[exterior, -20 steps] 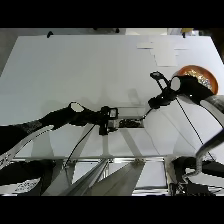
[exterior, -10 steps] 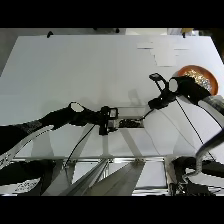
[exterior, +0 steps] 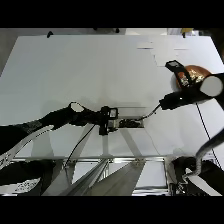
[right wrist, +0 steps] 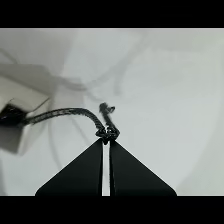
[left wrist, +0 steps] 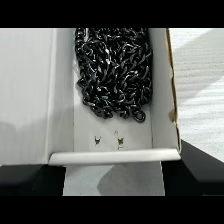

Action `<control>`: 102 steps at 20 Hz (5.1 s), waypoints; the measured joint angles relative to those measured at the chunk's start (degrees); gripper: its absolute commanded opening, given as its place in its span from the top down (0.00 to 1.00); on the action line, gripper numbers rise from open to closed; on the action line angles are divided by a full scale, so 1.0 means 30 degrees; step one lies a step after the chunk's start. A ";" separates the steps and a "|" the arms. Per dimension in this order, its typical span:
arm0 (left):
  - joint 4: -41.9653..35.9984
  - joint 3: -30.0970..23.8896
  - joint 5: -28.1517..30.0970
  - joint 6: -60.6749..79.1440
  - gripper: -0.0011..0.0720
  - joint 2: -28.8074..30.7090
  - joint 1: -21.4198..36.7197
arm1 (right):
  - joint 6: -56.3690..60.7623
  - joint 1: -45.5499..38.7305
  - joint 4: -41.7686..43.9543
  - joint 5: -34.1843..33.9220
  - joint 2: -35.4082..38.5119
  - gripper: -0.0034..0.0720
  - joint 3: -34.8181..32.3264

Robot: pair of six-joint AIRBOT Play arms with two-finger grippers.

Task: Fold the box and place the chain.

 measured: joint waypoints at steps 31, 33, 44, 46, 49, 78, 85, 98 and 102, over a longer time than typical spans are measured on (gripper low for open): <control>0.0000 0.0000 0.0000 0.0000 0.70 0.0000 0.0000 | -0.5297 0.5297 0.8524 -0.2215 -0.2521 0.90 -0.0036; 0.0000 0.0000 -0.0007 0.0000 0.70 0.0000 0.0000 | -0.5348 0.5588 0.8342 -0.2353 -0.3126 0.80 -0.0036; 0.0000 0.0000 -0.0007 0.0000 0.70 0.0000 0.0000 | -0.7519 0.4524 0.6594 -0.1231 -0.4350 0.89 0.4109; 0.0000 0.0000 -0.0007 0.0000 0.70 0.0000 0.0000 | -0.8429 0.4226 0.6470 -0.1260 -0.5180 0.89 0.4510; 0.0000 -0.0007 -0.0007 0.0000 0.70 0.0000 0.0000 | -0.9617 0.4240 0.6309 -0.0998 -0.6790 0.88 0.4779; -0.0036 0.0000 0.0051 -0.0029 0.70 0.0000 0.0007 | -1.4418 0.7599 0.4116 -0.4335 -0.4590 0.72 -0.0437; -0.0051 0.0000 0.0066 -0.0029 0.70 0.0000 0.0007 | -1.4433 0.7606 0.3563 -0.5115 -0.4583 0.72 -0.0605; 0.0066 0.0000 -0.0117 0.0051 0.70 0.0000 0.0007 | -1.4411 0.7621 0.4568 -0.4794 -0.4575 0.53 -0.1479; 0.0036 -0.0007 -0.0080 0.0044 0.70 0.0000 0.0000 | -1.4426 0.7621 0.4816 -0.4393 -0.4095 0.53 -0.1479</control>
